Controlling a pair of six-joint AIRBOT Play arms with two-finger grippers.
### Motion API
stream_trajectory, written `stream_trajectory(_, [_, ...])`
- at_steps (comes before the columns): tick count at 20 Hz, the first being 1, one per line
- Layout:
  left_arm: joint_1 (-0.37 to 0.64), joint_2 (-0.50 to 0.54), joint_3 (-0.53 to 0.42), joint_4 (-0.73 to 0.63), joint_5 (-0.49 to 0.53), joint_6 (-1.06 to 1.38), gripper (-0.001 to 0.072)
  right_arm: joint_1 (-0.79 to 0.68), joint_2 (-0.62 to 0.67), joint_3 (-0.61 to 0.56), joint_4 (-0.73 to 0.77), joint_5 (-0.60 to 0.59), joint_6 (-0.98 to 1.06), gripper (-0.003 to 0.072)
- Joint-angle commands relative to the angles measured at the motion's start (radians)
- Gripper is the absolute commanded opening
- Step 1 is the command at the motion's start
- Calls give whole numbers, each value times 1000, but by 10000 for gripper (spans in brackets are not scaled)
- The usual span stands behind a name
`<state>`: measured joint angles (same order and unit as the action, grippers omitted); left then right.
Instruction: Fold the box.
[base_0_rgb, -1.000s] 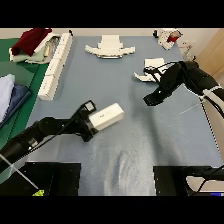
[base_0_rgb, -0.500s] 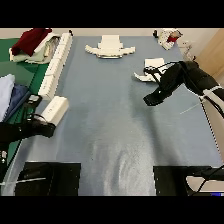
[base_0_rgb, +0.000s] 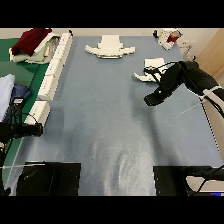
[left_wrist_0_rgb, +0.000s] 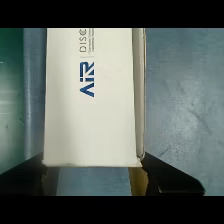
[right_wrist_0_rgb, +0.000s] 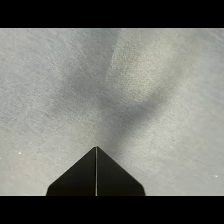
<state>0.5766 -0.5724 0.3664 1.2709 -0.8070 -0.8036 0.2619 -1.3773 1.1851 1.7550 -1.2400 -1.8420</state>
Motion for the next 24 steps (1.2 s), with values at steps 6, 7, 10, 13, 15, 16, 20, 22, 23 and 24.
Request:
stream_trajectory(6, [11, -186, 10, -173, 180, 175, 281, 0, -1, 1, -1, 0, 0, 6])
stream_trajectory(7, [11, -203, 10, -188, 183, 192, 280, 0, -1, 1, -1, 0, 0, 6])
stream_trajectory(10, [11, -247, 10, -206, 211, 206, 280, 0, -1, 1, -1, 0, 0, 6])
stream_trajectory(13, [11, -262, 10, -224, 267, 206, 280, 0, -1, 1, -1, 0, 0, 6])
stream_trajectory(15, [11, -276, 10, -228, 290, 206, 280, 0, -1, 1, -1, 0, 0, 6])
stream_trajectory(16, [11, -288, 10, -228, 294, 213, 280, 0, -1, 1, -1, 0, 0, 6])
stream_trajectory(20, [11, -305, 10, -228, 303, 213, 280, 0, -1, 1, -1, 0, 0, 6])
stream_trajectory(22, [10, -305, 10, -228, 290, 212, 280, 0, -1, 1, -1, 0, 0, 6])
stream_trajectory(23, [9, -305, 10, -228, 288, 212, 281, 0, -1, 1, -1, 0, 0, 6])
stream_trajectory(24, [9, -305, 10, -228, 288, 212, 280, 0, -1, 1, -1, 0, 0, 6])
